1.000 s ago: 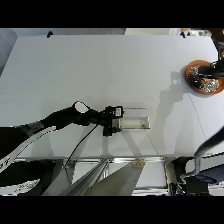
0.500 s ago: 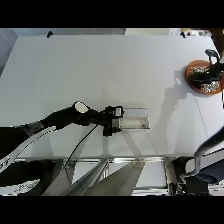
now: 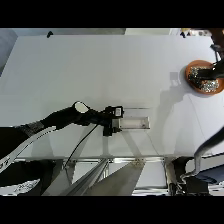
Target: Fold the box and place the chain.
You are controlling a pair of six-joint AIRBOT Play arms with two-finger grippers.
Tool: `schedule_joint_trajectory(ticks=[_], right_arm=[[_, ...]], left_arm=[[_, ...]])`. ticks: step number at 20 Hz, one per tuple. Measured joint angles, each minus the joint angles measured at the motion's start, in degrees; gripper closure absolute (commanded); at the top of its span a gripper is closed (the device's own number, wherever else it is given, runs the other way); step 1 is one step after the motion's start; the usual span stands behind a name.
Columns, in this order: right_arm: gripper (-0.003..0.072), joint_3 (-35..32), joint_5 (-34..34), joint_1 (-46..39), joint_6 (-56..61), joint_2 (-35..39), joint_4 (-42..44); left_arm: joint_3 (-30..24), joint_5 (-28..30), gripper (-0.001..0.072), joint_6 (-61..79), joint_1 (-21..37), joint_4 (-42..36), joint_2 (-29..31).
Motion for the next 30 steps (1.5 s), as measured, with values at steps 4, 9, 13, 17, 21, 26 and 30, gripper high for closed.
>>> schedule_joint_trajectory(ticks=[4,9,13,17,21,26,30], right_arm=[[0.0670,0.0,4.0,0.0,-1.0,8.8,4.3],[0.0670,0.0,11.2,0.3,-3.6,19.6,18.0],[0.0670,0.0,17.0,1.8,-4.3,26.5,24.8],[0.0670,0.0,22.8,4.9,-4.3,31.4,28.4],[0.0670,-0.1,27.6,9.1,-4.3,34.7,29.7],[0.0670,-2.8,31.2,15.5,-3.6,39.1,30.1],[0.0670,-6.9,32.1,21.3,-2.7,43.8,30.2]], left_arm=[[0.0,0.0,0.0500,0.0,0.0,0.0,0.0],[0.0,0.0,0.0500,0.0,0.0,0.0,0.0],[0.0,0.0,0.0500,0.0,0.0,0.0,0.0],[0.0,0.0,0.0500,0.0,0.0,0.0,0.0],[0.0,0.0,0.0500,0.0,0.0,0.0,0.0],[0.0,0.0,0.0500,0.0,0.0,0.0,0.0],[0.0,0.0,0.0500,0.0,0.0,0.0,0.0]])
